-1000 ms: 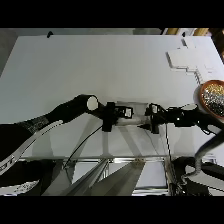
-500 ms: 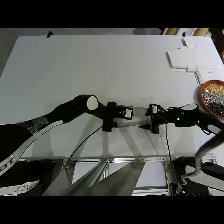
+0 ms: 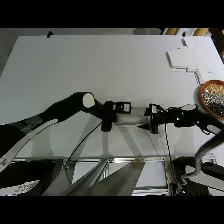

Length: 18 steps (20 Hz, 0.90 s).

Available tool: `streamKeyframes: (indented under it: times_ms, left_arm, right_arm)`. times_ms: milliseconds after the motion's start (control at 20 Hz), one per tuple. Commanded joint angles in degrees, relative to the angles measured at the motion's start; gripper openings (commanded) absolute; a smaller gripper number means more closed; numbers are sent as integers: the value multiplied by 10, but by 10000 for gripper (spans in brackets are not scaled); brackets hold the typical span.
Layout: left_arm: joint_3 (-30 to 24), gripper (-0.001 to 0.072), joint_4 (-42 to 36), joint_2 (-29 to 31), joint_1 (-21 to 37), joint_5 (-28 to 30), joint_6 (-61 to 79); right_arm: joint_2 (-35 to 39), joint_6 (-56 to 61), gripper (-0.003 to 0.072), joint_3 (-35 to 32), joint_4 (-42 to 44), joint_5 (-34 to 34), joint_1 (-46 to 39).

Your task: Fold the box and place the chain.

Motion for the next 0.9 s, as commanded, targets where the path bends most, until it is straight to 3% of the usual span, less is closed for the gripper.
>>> streamKeyframes:
  times_ms: [0,200,400,700,850]
  left_arm:
    - [0,6,18,34,29,-38,-115]
    - [0,7,88,78,72,-104,-320]
    - [-3,6,147,99,120,-119,-546]
    - [-94,6,61,68,141,-29,-649]
    - [-99,6,0,36,118,-15,-640]
  right_arm:
    - [0,0,398,0,-1,3,0]
    - [0,0,398,0,-1,2,0]
    - [0,0,398,0,-1,2,0]
    - [0,0,398,0,-1,2,0]
    - [0,0,398,0,-1,2,0]
